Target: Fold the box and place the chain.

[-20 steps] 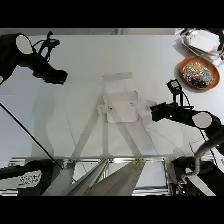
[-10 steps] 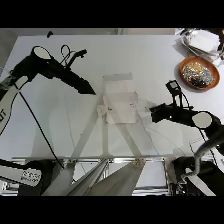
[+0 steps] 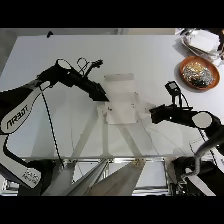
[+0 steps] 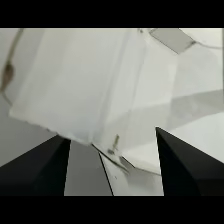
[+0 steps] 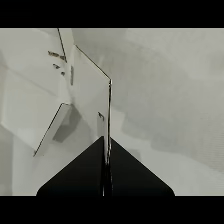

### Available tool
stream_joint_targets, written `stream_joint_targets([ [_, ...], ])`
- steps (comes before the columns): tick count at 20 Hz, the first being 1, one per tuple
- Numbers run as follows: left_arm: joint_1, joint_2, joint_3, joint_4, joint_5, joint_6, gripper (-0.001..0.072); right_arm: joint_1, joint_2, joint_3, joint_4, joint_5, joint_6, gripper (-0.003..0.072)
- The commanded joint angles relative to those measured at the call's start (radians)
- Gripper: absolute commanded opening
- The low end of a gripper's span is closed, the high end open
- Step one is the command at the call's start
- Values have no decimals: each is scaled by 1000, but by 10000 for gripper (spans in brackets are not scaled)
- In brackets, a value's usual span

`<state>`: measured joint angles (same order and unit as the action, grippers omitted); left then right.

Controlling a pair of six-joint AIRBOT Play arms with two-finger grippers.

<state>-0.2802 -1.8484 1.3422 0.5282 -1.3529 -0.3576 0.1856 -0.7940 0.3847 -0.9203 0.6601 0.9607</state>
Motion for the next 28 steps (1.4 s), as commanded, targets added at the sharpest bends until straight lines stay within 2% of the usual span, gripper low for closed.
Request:
stream_joint_targets([
  [1,-18,-10,0,-44,103,71,578,1,1,0,0,26,0,15],
  [4,-28,-15,0,-91,105,112,570,1,1,0,-2,28,-1,15],
  [6,-45,-21,0,-71,82,123,537,1,1,0,-10,29,-1,16],
  [9,-41,-20,0,-34,37,122,365,1,1,0,-26,30,-1,16],
  [12,-10,-17,0,-41,6,123,293,1,1,0,-28,29,-1,16],
  [13,-3,-17,0,-40,-13,124,190,1,1,0,-30,29,-1,16],
  [14,0,-17,0,-41,-34,129,133,1,1,0,-30,29,-1,16],
  [15,0,-17,0,-41,-48,135,129,1,1,0,-30,29,-1,16],
  [17,-8,-17,0,-41,-68,162,3,1,1,0,-24,30,0,16],
  [18,-13,-16,0,-41,-76,163,3,1,1,0,-21,28,-1,21],
  [19,-17,-14,0,-41,-87,162,2,1,2,3,-23,29,0,69],
  [21,-20,7,0,-40,-92,132,0,1,5,31,-23,45,3,244],
  [23,-21,51,0,-27,-94,119,-1,1,13,79,-27,93,4,278],
  [28,-44,211,-18,111,-109,21,-5,1,51,224,-115,307,39,295],
])
